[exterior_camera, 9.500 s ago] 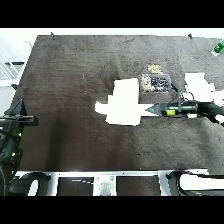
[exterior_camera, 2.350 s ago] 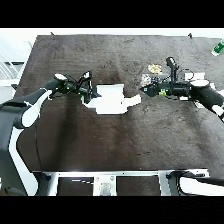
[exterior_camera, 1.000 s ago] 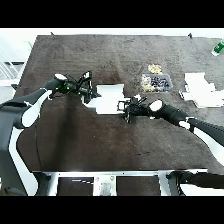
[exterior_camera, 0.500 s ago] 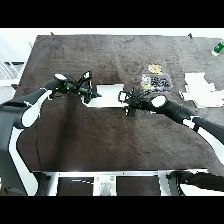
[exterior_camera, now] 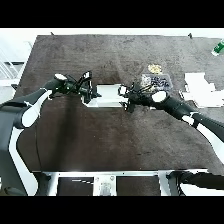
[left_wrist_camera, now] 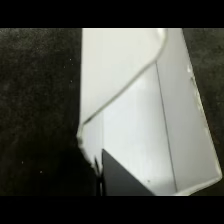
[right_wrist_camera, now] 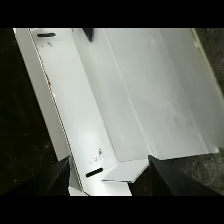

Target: Fold the box and place the chain.

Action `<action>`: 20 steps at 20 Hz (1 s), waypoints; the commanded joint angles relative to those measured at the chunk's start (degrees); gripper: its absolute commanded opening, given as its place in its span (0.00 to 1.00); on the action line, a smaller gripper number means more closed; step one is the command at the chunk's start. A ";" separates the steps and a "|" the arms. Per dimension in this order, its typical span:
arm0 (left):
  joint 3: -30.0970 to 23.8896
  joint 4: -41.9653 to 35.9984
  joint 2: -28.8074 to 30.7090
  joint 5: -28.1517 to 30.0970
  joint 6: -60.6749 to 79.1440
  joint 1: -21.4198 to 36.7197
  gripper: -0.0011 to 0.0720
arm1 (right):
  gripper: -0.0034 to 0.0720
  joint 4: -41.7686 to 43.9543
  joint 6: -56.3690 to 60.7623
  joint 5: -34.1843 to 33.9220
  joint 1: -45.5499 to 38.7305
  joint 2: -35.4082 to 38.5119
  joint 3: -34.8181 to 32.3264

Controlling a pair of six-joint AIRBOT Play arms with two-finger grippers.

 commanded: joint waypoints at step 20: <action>-0.02 -0.07 -0.02 -0.04 0.00 -0.02 0.04 | 0.78 0.59 0.52 16.09 -7.28 -7.43 9.33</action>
